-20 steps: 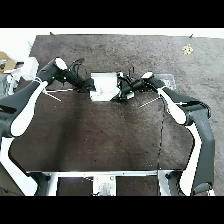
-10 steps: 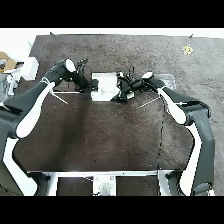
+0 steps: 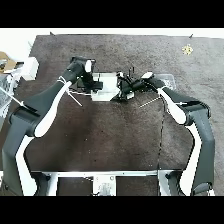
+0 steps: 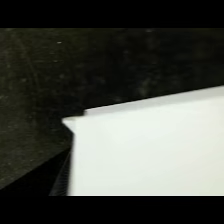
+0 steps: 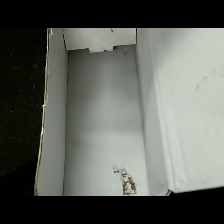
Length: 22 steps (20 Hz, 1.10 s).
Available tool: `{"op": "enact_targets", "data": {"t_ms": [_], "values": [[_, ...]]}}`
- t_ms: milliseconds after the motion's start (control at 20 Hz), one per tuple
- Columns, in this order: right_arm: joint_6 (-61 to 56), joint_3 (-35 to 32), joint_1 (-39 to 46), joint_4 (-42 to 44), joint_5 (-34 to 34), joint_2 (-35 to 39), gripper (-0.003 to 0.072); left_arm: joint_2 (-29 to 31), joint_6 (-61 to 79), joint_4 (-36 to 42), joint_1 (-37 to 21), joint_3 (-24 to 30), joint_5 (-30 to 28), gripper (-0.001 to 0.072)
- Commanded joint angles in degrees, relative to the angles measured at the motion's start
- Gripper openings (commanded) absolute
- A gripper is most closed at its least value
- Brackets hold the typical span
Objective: Fold the box and place the chain.
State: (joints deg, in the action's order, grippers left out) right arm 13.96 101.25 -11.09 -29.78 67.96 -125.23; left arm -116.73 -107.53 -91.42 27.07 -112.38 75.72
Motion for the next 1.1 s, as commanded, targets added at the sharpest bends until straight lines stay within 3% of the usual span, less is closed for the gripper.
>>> {"op": "enact_targets", "data": {"t_ms": [0, 300, 350, 400, 750, 800, 850, 1050], "values": [[-0.02, 0.0, -0.02, 0.02, 0.02, -0.02, 0.0439, -1.64, -3.67, -5.92, 1.64, -1.25, 0.44, 0.0338], [-0.02, 0.0, -0.02, 0.02, 0.02, -0.02, 0.0439, -2.58, -7.23, -5.88, 1.75, -1.14, -1.16, 0.0336], [-0.02, 0.0, -0.02, 0.02, 0.0, -0.02, 0.0439, -2.86, -8.46, -5.88, 1.75, -1.07, -0.98, 0.0212], [-0.02, 0.0, -0.02, 0.0, 0.02, -0.02, 0.0439, -3.26, -9.4, -5.42, 1.75, -1.05, -0.7, 0.02], [-0.02, 0.0, -0.02, 0.0, 0.0, -0.02, 0.0439, -3.52, -11.06, -5.01, 1.75, -1.05, -0.31, 0.0197], [-0.02, 0.0, -0.02, 0.0, 0.0, -0.02, 0.0439, -3.52, -11.67, -5.01, 1.75, -1.05, -0.28, 0.0062], [-0.02, 0.0, -0.02, 0.02, 0.02, -0.02, 0.0439, -3.52, -12.17, -5.01, 1.75, -1.05, -0.2, 0.0012], [-0.02, 0.0, -0.02, 0.0, 0.02, -0.02, 0.0439, -3.54, -12.61, -4.66, 1.75, -1.05, -0.15, 0.0011]]}}
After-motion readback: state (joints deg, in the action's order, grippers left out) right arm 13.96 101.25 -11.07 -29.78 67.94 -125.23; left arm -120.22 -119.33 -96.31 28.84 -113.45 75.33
